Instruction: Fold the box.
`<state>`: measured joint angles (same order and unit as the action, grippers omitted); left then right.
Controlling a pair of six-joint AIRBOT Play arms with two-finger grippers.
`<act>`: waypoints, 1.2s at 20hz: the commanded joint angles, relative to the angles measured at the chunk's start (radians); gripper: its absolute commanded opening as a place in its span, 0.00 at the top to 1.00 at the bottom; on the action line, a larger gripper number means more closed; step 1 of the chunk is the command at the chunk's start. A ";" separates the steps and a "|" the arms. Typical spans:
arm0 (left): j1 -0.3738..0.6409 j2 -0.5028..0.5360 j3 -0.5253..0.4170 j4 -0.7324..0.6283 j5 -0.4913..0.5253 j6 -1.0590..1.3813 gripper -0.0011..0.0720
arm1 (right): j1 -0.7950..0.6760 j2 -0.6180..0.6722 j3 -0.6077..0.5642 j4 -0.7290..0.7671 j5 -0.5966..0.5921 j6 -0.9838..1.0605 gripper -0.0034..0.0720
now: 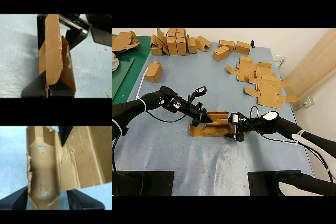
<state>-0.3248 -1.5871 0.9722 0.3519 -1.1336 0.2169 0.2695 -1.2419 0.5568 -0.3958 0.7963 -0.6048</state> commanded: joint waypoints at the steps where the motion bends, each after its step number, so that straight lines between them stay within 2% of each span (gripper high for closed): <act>1: 0.000 0.000 0.001 0.000 0.000 0.000 0.97 | -0.008 -0.058 0.027 0.033 0.026 -0.043 0.00; 7: 0.000 0.000 0.001 0.000 0.000 0.000 0.97 | -0.008 -0.061 0.026 0.032 0.027 -0.042 0.00; 13: 0.000 0.000 0.001 0.000 0.000 0.000 0.97 | -0.007 -0.061 0.026 -0.047 0.044 -0.042 0.00; 24: 0.000 0.000 0.001 0.000 0.000 0.000 0.97 | -0.006 -0.073 0.028 -0.025 0.035 -0.043 0.01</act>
<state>-0.3248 -1.5871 0.9722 0.3519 -1.1339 0.2169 0.2619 -1.3090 0.5827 -0.4297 0.8371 -0.6476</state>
